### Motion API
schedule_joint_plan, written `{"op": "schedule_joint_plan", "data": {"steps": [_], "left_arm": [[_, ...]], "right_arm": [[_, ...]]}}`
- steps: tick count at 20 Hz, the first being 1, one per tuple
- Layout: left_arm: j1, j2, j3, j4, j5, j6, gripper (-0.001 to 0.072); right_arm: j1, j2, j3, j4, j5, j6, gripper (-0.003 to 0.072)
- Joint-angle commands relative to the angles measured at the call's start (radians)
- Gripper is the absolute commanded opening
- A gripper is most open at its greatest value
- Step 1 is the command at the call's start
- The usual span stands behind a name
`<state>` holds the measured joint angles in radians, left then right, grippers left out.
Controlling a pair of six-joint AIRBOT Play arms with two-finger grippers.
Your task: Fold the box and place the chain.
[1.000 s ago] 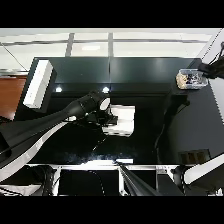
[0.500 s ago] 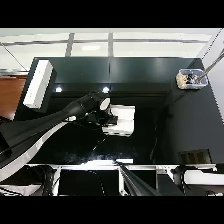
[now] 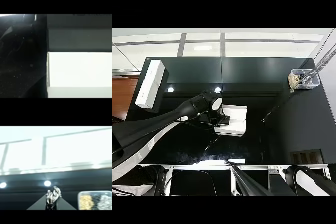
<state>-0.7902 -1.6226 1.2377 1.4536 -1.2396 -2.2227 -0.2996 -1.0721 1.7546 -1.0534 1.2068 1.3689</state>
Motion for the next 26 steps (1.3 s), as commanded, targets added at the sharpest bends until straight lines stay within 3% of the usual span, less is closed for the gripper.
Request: {"op": "schedule_joint_plan", "data": {"steps": [1,5,11,19,26], "left_arm": [[0.000,0.000,0.000,0.000,0.000,0.000,0.0030],[0.000,0.000,0.000,0.000,0.001,0.000,0.0030],[0.000,0.000,0.000,0.000,0.001,0.000,0.0030],[0.000,0.000,0.000,0.001,0.001,0.000,0.0030],[0.000,0.000,0.000,0.003,0.000,0.000,0.0030]], "right_arm": [[0.065,0.134,-0.096,0.041,0.023,-0.024,0.0005],[0.129,0.194,-0.139,0.105,0.065,-0.024,0.0004],[0.143,0.204,-0.141,0.335,0.216,-0.024,0.0005],[0.281,0.202,-0.220,0.484,0.196,-0.023,0.0006],[0.438,0.181,-0.366,0.502,0.053,-0.032,0.0006]]}}
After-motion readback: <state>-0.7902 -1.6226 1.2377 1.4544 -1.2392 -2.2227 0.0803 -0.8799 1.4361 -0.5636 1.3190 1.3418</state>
